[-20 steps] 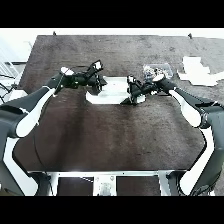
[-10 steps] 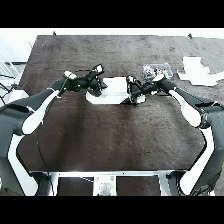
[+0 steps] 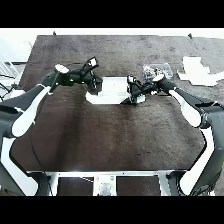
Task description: Fold the box and place the chain.
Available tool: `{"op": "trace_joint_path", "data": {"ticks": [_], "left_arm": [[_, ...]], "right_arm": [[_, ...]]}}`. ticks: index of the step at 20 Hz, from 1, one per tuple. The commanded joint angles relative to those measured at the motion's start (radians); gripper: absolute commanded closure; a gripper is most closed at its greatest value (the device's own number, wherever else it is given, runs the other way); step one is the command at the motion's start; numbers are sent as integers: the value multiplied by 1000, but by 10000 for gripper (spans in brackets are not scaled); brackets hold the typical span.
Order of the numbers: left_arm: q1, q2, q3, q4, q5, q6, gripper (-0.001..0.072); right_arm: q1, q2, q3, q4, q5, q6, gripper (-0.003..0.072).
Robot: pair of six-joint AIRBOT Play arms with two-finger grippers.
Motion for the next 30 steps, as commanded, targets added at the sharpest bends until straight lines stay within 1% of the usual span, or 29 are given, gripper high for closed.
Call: {"op": "trace_joint_path", "data": {"ticks": [1,3,6,12,15,18,25,26,30], "left_arm": [[34,43,2,69,-176,-43,63],[29,45,2,174,-207,-136,57],[7,45,2,382,-217,-228,57],[-49,37,2,515,-209,-240,58],[-64,27,-1,512,-185,-241,58],[-76,9,-1,501,-113,-240,58],[-76,-10,-1,452,-111,-207,61],[-76,-15,-1,452,-110,-206,172],[-76,-23,-1,442,-110,-198,180]], "right_arm": [[1,-1,0,1,2,2,152],[1,-1,0,1,2,2,152],[1,-1,0,1,1,2,151],[1,-1,0,1,2,2,151],[1,-1,0,1,2,2,152],[1,-1,0,1,2,2,151],[1,-1,0,1,2,2,151],[1,-1,0,1,2,2,151],[1,-1,0,1,2,2,151]]}}
